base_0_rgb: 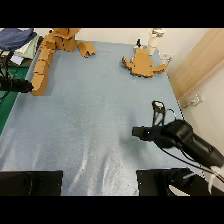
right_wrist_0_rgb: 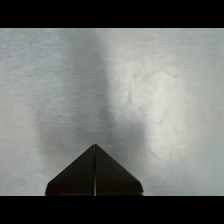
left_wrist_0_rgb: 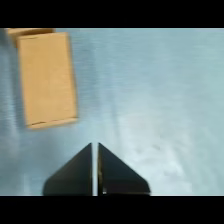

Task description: Fold the box.

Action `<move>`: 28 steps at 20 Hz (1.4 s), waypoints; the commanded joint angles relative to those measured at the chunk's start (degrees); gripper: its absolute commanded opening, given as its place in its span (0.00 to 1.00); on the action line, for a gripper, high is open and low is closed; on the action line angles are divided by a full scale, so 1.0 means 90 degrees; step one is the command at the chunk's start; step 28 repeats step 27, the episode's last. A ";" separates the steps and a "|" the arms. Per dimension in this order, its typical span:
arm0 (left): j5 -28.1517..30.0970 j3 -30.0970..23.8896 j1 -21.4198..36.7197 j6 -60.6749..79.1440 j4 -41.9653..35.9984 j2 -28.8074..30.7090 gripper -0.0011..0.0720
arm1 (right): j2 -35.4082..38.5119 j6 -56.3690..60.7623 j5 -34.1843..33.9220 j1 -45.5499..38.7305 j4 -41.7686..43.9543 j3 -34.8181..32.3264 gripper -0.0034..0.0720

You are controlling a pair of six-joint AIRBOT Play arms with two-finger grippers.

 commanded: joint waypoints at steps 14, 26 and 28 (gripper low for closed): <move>-0.1943 -0.0255 -0.3905 -0.4490 0.1110 0.0403 0.03 | -0.4291 -0.3555 -0.0809 -0.0627 0.2317 0.3660 0.05; -0.1957 -0.0255 -0.4027 -0.4483 0.1081 0.0274 0.03 | -0.4291 -0.3555 -0.0865 -0.0639 0.2310 0.3660 0.05; -0.1957 -0.0255 -0.4027 -0.4483 0.1081 0.0274 0.03 | -0.4291 -0.3553 -0.0865 -0.0639 0.2310 0.3660 0.05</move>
